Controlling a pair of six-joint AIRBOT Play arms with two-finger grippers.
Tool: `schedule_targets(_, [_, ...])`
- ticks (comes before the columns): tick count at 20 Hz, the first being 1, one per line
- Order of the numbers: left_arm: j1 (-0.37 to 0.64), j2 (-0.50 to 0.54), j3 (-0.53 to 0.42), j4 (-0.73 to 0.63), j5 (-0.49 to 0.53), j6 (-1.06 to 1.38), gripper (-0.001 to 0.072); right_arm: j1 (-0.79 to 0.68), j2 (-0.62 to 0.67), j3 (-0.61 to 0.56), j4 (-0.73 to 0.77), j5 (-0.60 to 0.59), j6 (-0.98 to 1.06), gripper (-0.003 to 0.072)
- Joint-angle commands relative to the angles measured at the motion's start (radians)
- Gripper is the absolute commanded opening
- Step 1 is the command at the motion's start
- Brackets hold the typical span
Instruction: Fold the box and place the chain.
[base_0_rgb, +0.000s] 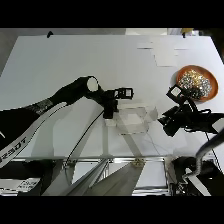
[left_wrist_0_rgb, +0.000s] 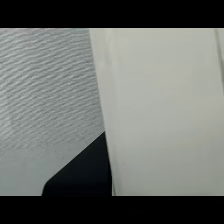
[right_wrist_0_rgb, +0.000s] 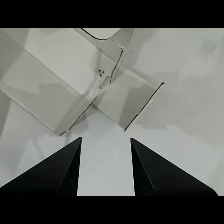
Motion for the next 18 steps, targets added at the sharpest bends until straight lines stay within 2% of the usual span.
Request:
schedule_targets(1, [0.0, 0.001, 0.0, 0.0, 0.008, 0.019, 0.0, 0.001, 0.001, 0.001, 0.004, 0.002, -0.007, 0.0339])
schedule_targets(6, [0.002, 0.001, 0.003, 0.002, 0.005, 0.028, -0.0001, 0.001, 0.001, 0.001, 0.004, 0.002, -0.011, 0.0339])
schedule_targets(11, [0.002, 0.001, 0.073, 0.069, -0.036, 0.027, -0.0001, 0.001, 0.001, 0.001, 0.004, 0.002, -0.059, 0.0339])
schedule_targets(18, [-0.003, -0.048, 0.073, 0.059, -0.037, 0.027, 0.0001, 0.001, 0.001, 0.001, 0.004, 0.014, -0.061, 0.034])
